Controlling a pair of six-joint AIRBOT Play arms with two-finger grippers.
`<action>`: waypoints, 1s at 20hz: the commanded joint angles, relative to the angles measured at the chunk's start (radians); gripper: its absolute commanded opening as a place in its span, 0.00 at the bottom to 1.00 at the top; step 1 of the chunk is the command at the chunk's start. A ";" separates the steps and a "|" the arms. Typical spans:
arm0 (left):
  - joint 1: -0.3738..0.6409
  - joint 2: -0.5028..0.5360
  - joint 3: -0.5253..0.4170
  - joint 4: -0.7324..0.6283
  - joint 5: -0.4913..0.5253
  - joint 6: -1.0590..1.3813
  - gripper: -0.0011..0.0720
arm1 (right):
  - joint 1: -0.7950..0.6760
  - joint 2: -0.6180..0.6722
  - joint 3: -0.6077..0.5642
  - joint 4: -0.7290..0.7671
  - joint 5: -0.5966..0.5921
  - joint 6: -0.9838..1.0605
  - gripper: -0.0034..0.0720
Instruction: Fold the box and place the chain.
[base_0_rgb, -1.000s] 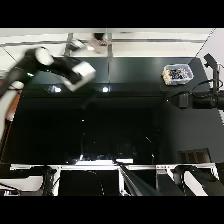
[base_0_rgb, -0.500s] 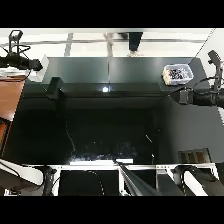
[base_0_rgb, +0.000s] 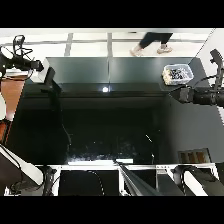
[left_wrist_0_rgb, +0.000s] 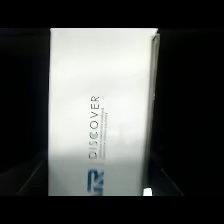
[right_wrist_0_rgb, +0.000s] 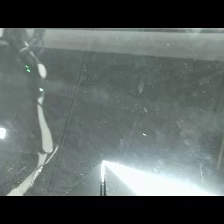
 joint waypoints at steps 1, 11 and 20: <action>0.000 -0.013 0.089 0.014 -0.119 -0.002 0.98 | 0.000 0.001 0.001 0.000 0.004 0.003 0.06; -0.044 0.328 0.073 -0.079 -0.602 -0.167 0.05 | -0.001 0.001 0.001 0.000 0.072 0.002 0.06; -0.390 1.072 -0.812 -0.060 -0.065 -0.231 0.05 | 0.121 0.001 -0.101 -0.184 -0.219 0.002 0.06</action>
